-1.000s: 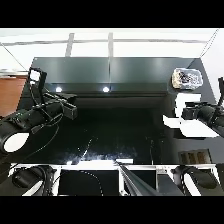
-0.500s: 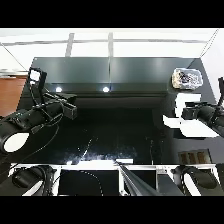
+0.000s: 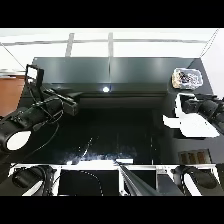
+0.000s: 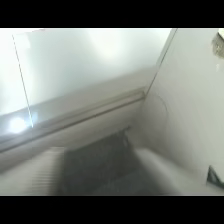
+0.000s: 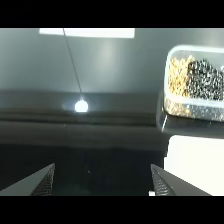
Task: Fold the box and place the chain.
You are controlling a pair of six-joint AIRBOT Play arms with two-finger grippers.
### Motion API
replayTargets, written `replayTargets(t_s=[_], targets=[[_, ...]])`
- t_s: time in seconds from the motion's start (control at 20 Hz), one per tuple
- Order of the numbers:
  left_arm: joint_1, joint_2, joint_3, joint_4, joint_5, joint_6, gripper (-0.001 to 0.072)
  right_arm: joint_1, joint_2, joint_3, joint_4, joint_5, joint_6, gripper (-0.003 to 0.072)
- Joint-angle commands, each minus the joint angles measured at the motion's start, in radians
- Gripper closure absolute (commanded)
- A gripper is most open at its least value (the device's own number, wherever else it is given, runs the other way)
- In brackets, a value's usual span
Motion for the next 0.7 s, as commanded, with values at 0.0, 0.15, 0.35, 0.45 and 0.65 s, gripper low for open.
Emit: replayTargets(t_s=[0.0,0.15,0.35,0.45,0.65], targets=[[0.026,-0.042,0.000,0.008,0.055,0.000,0.0004,-0.003,-0.079,0.004,-0.006,0.047,0.044,-0.0034],[0.120,-0.045,0.000,-0.004,-0.016,-0.068,0.0004,-0.043,-0.185,0.066,-0.172,0.108,0.242,-0.0034],[0.216,-0.045,0.000,-0.004,-0.160,-0.068,0.0005,-0.288,-0.349,0.290,-0.451,0.156,0.314,-0.0034],[0.220,-0.045,0.000,0.000,-0.163,-0.068,0.0005,-0.504,-0.445,0.396,-0.459,0.160,0.337,-0.0034],[0.219,-0.045,0.000,-0.001,-0.152,-0.068,0.0005,-0.917,-0.633,0.508,-0.299,0.261,0.299,-0.0034]])
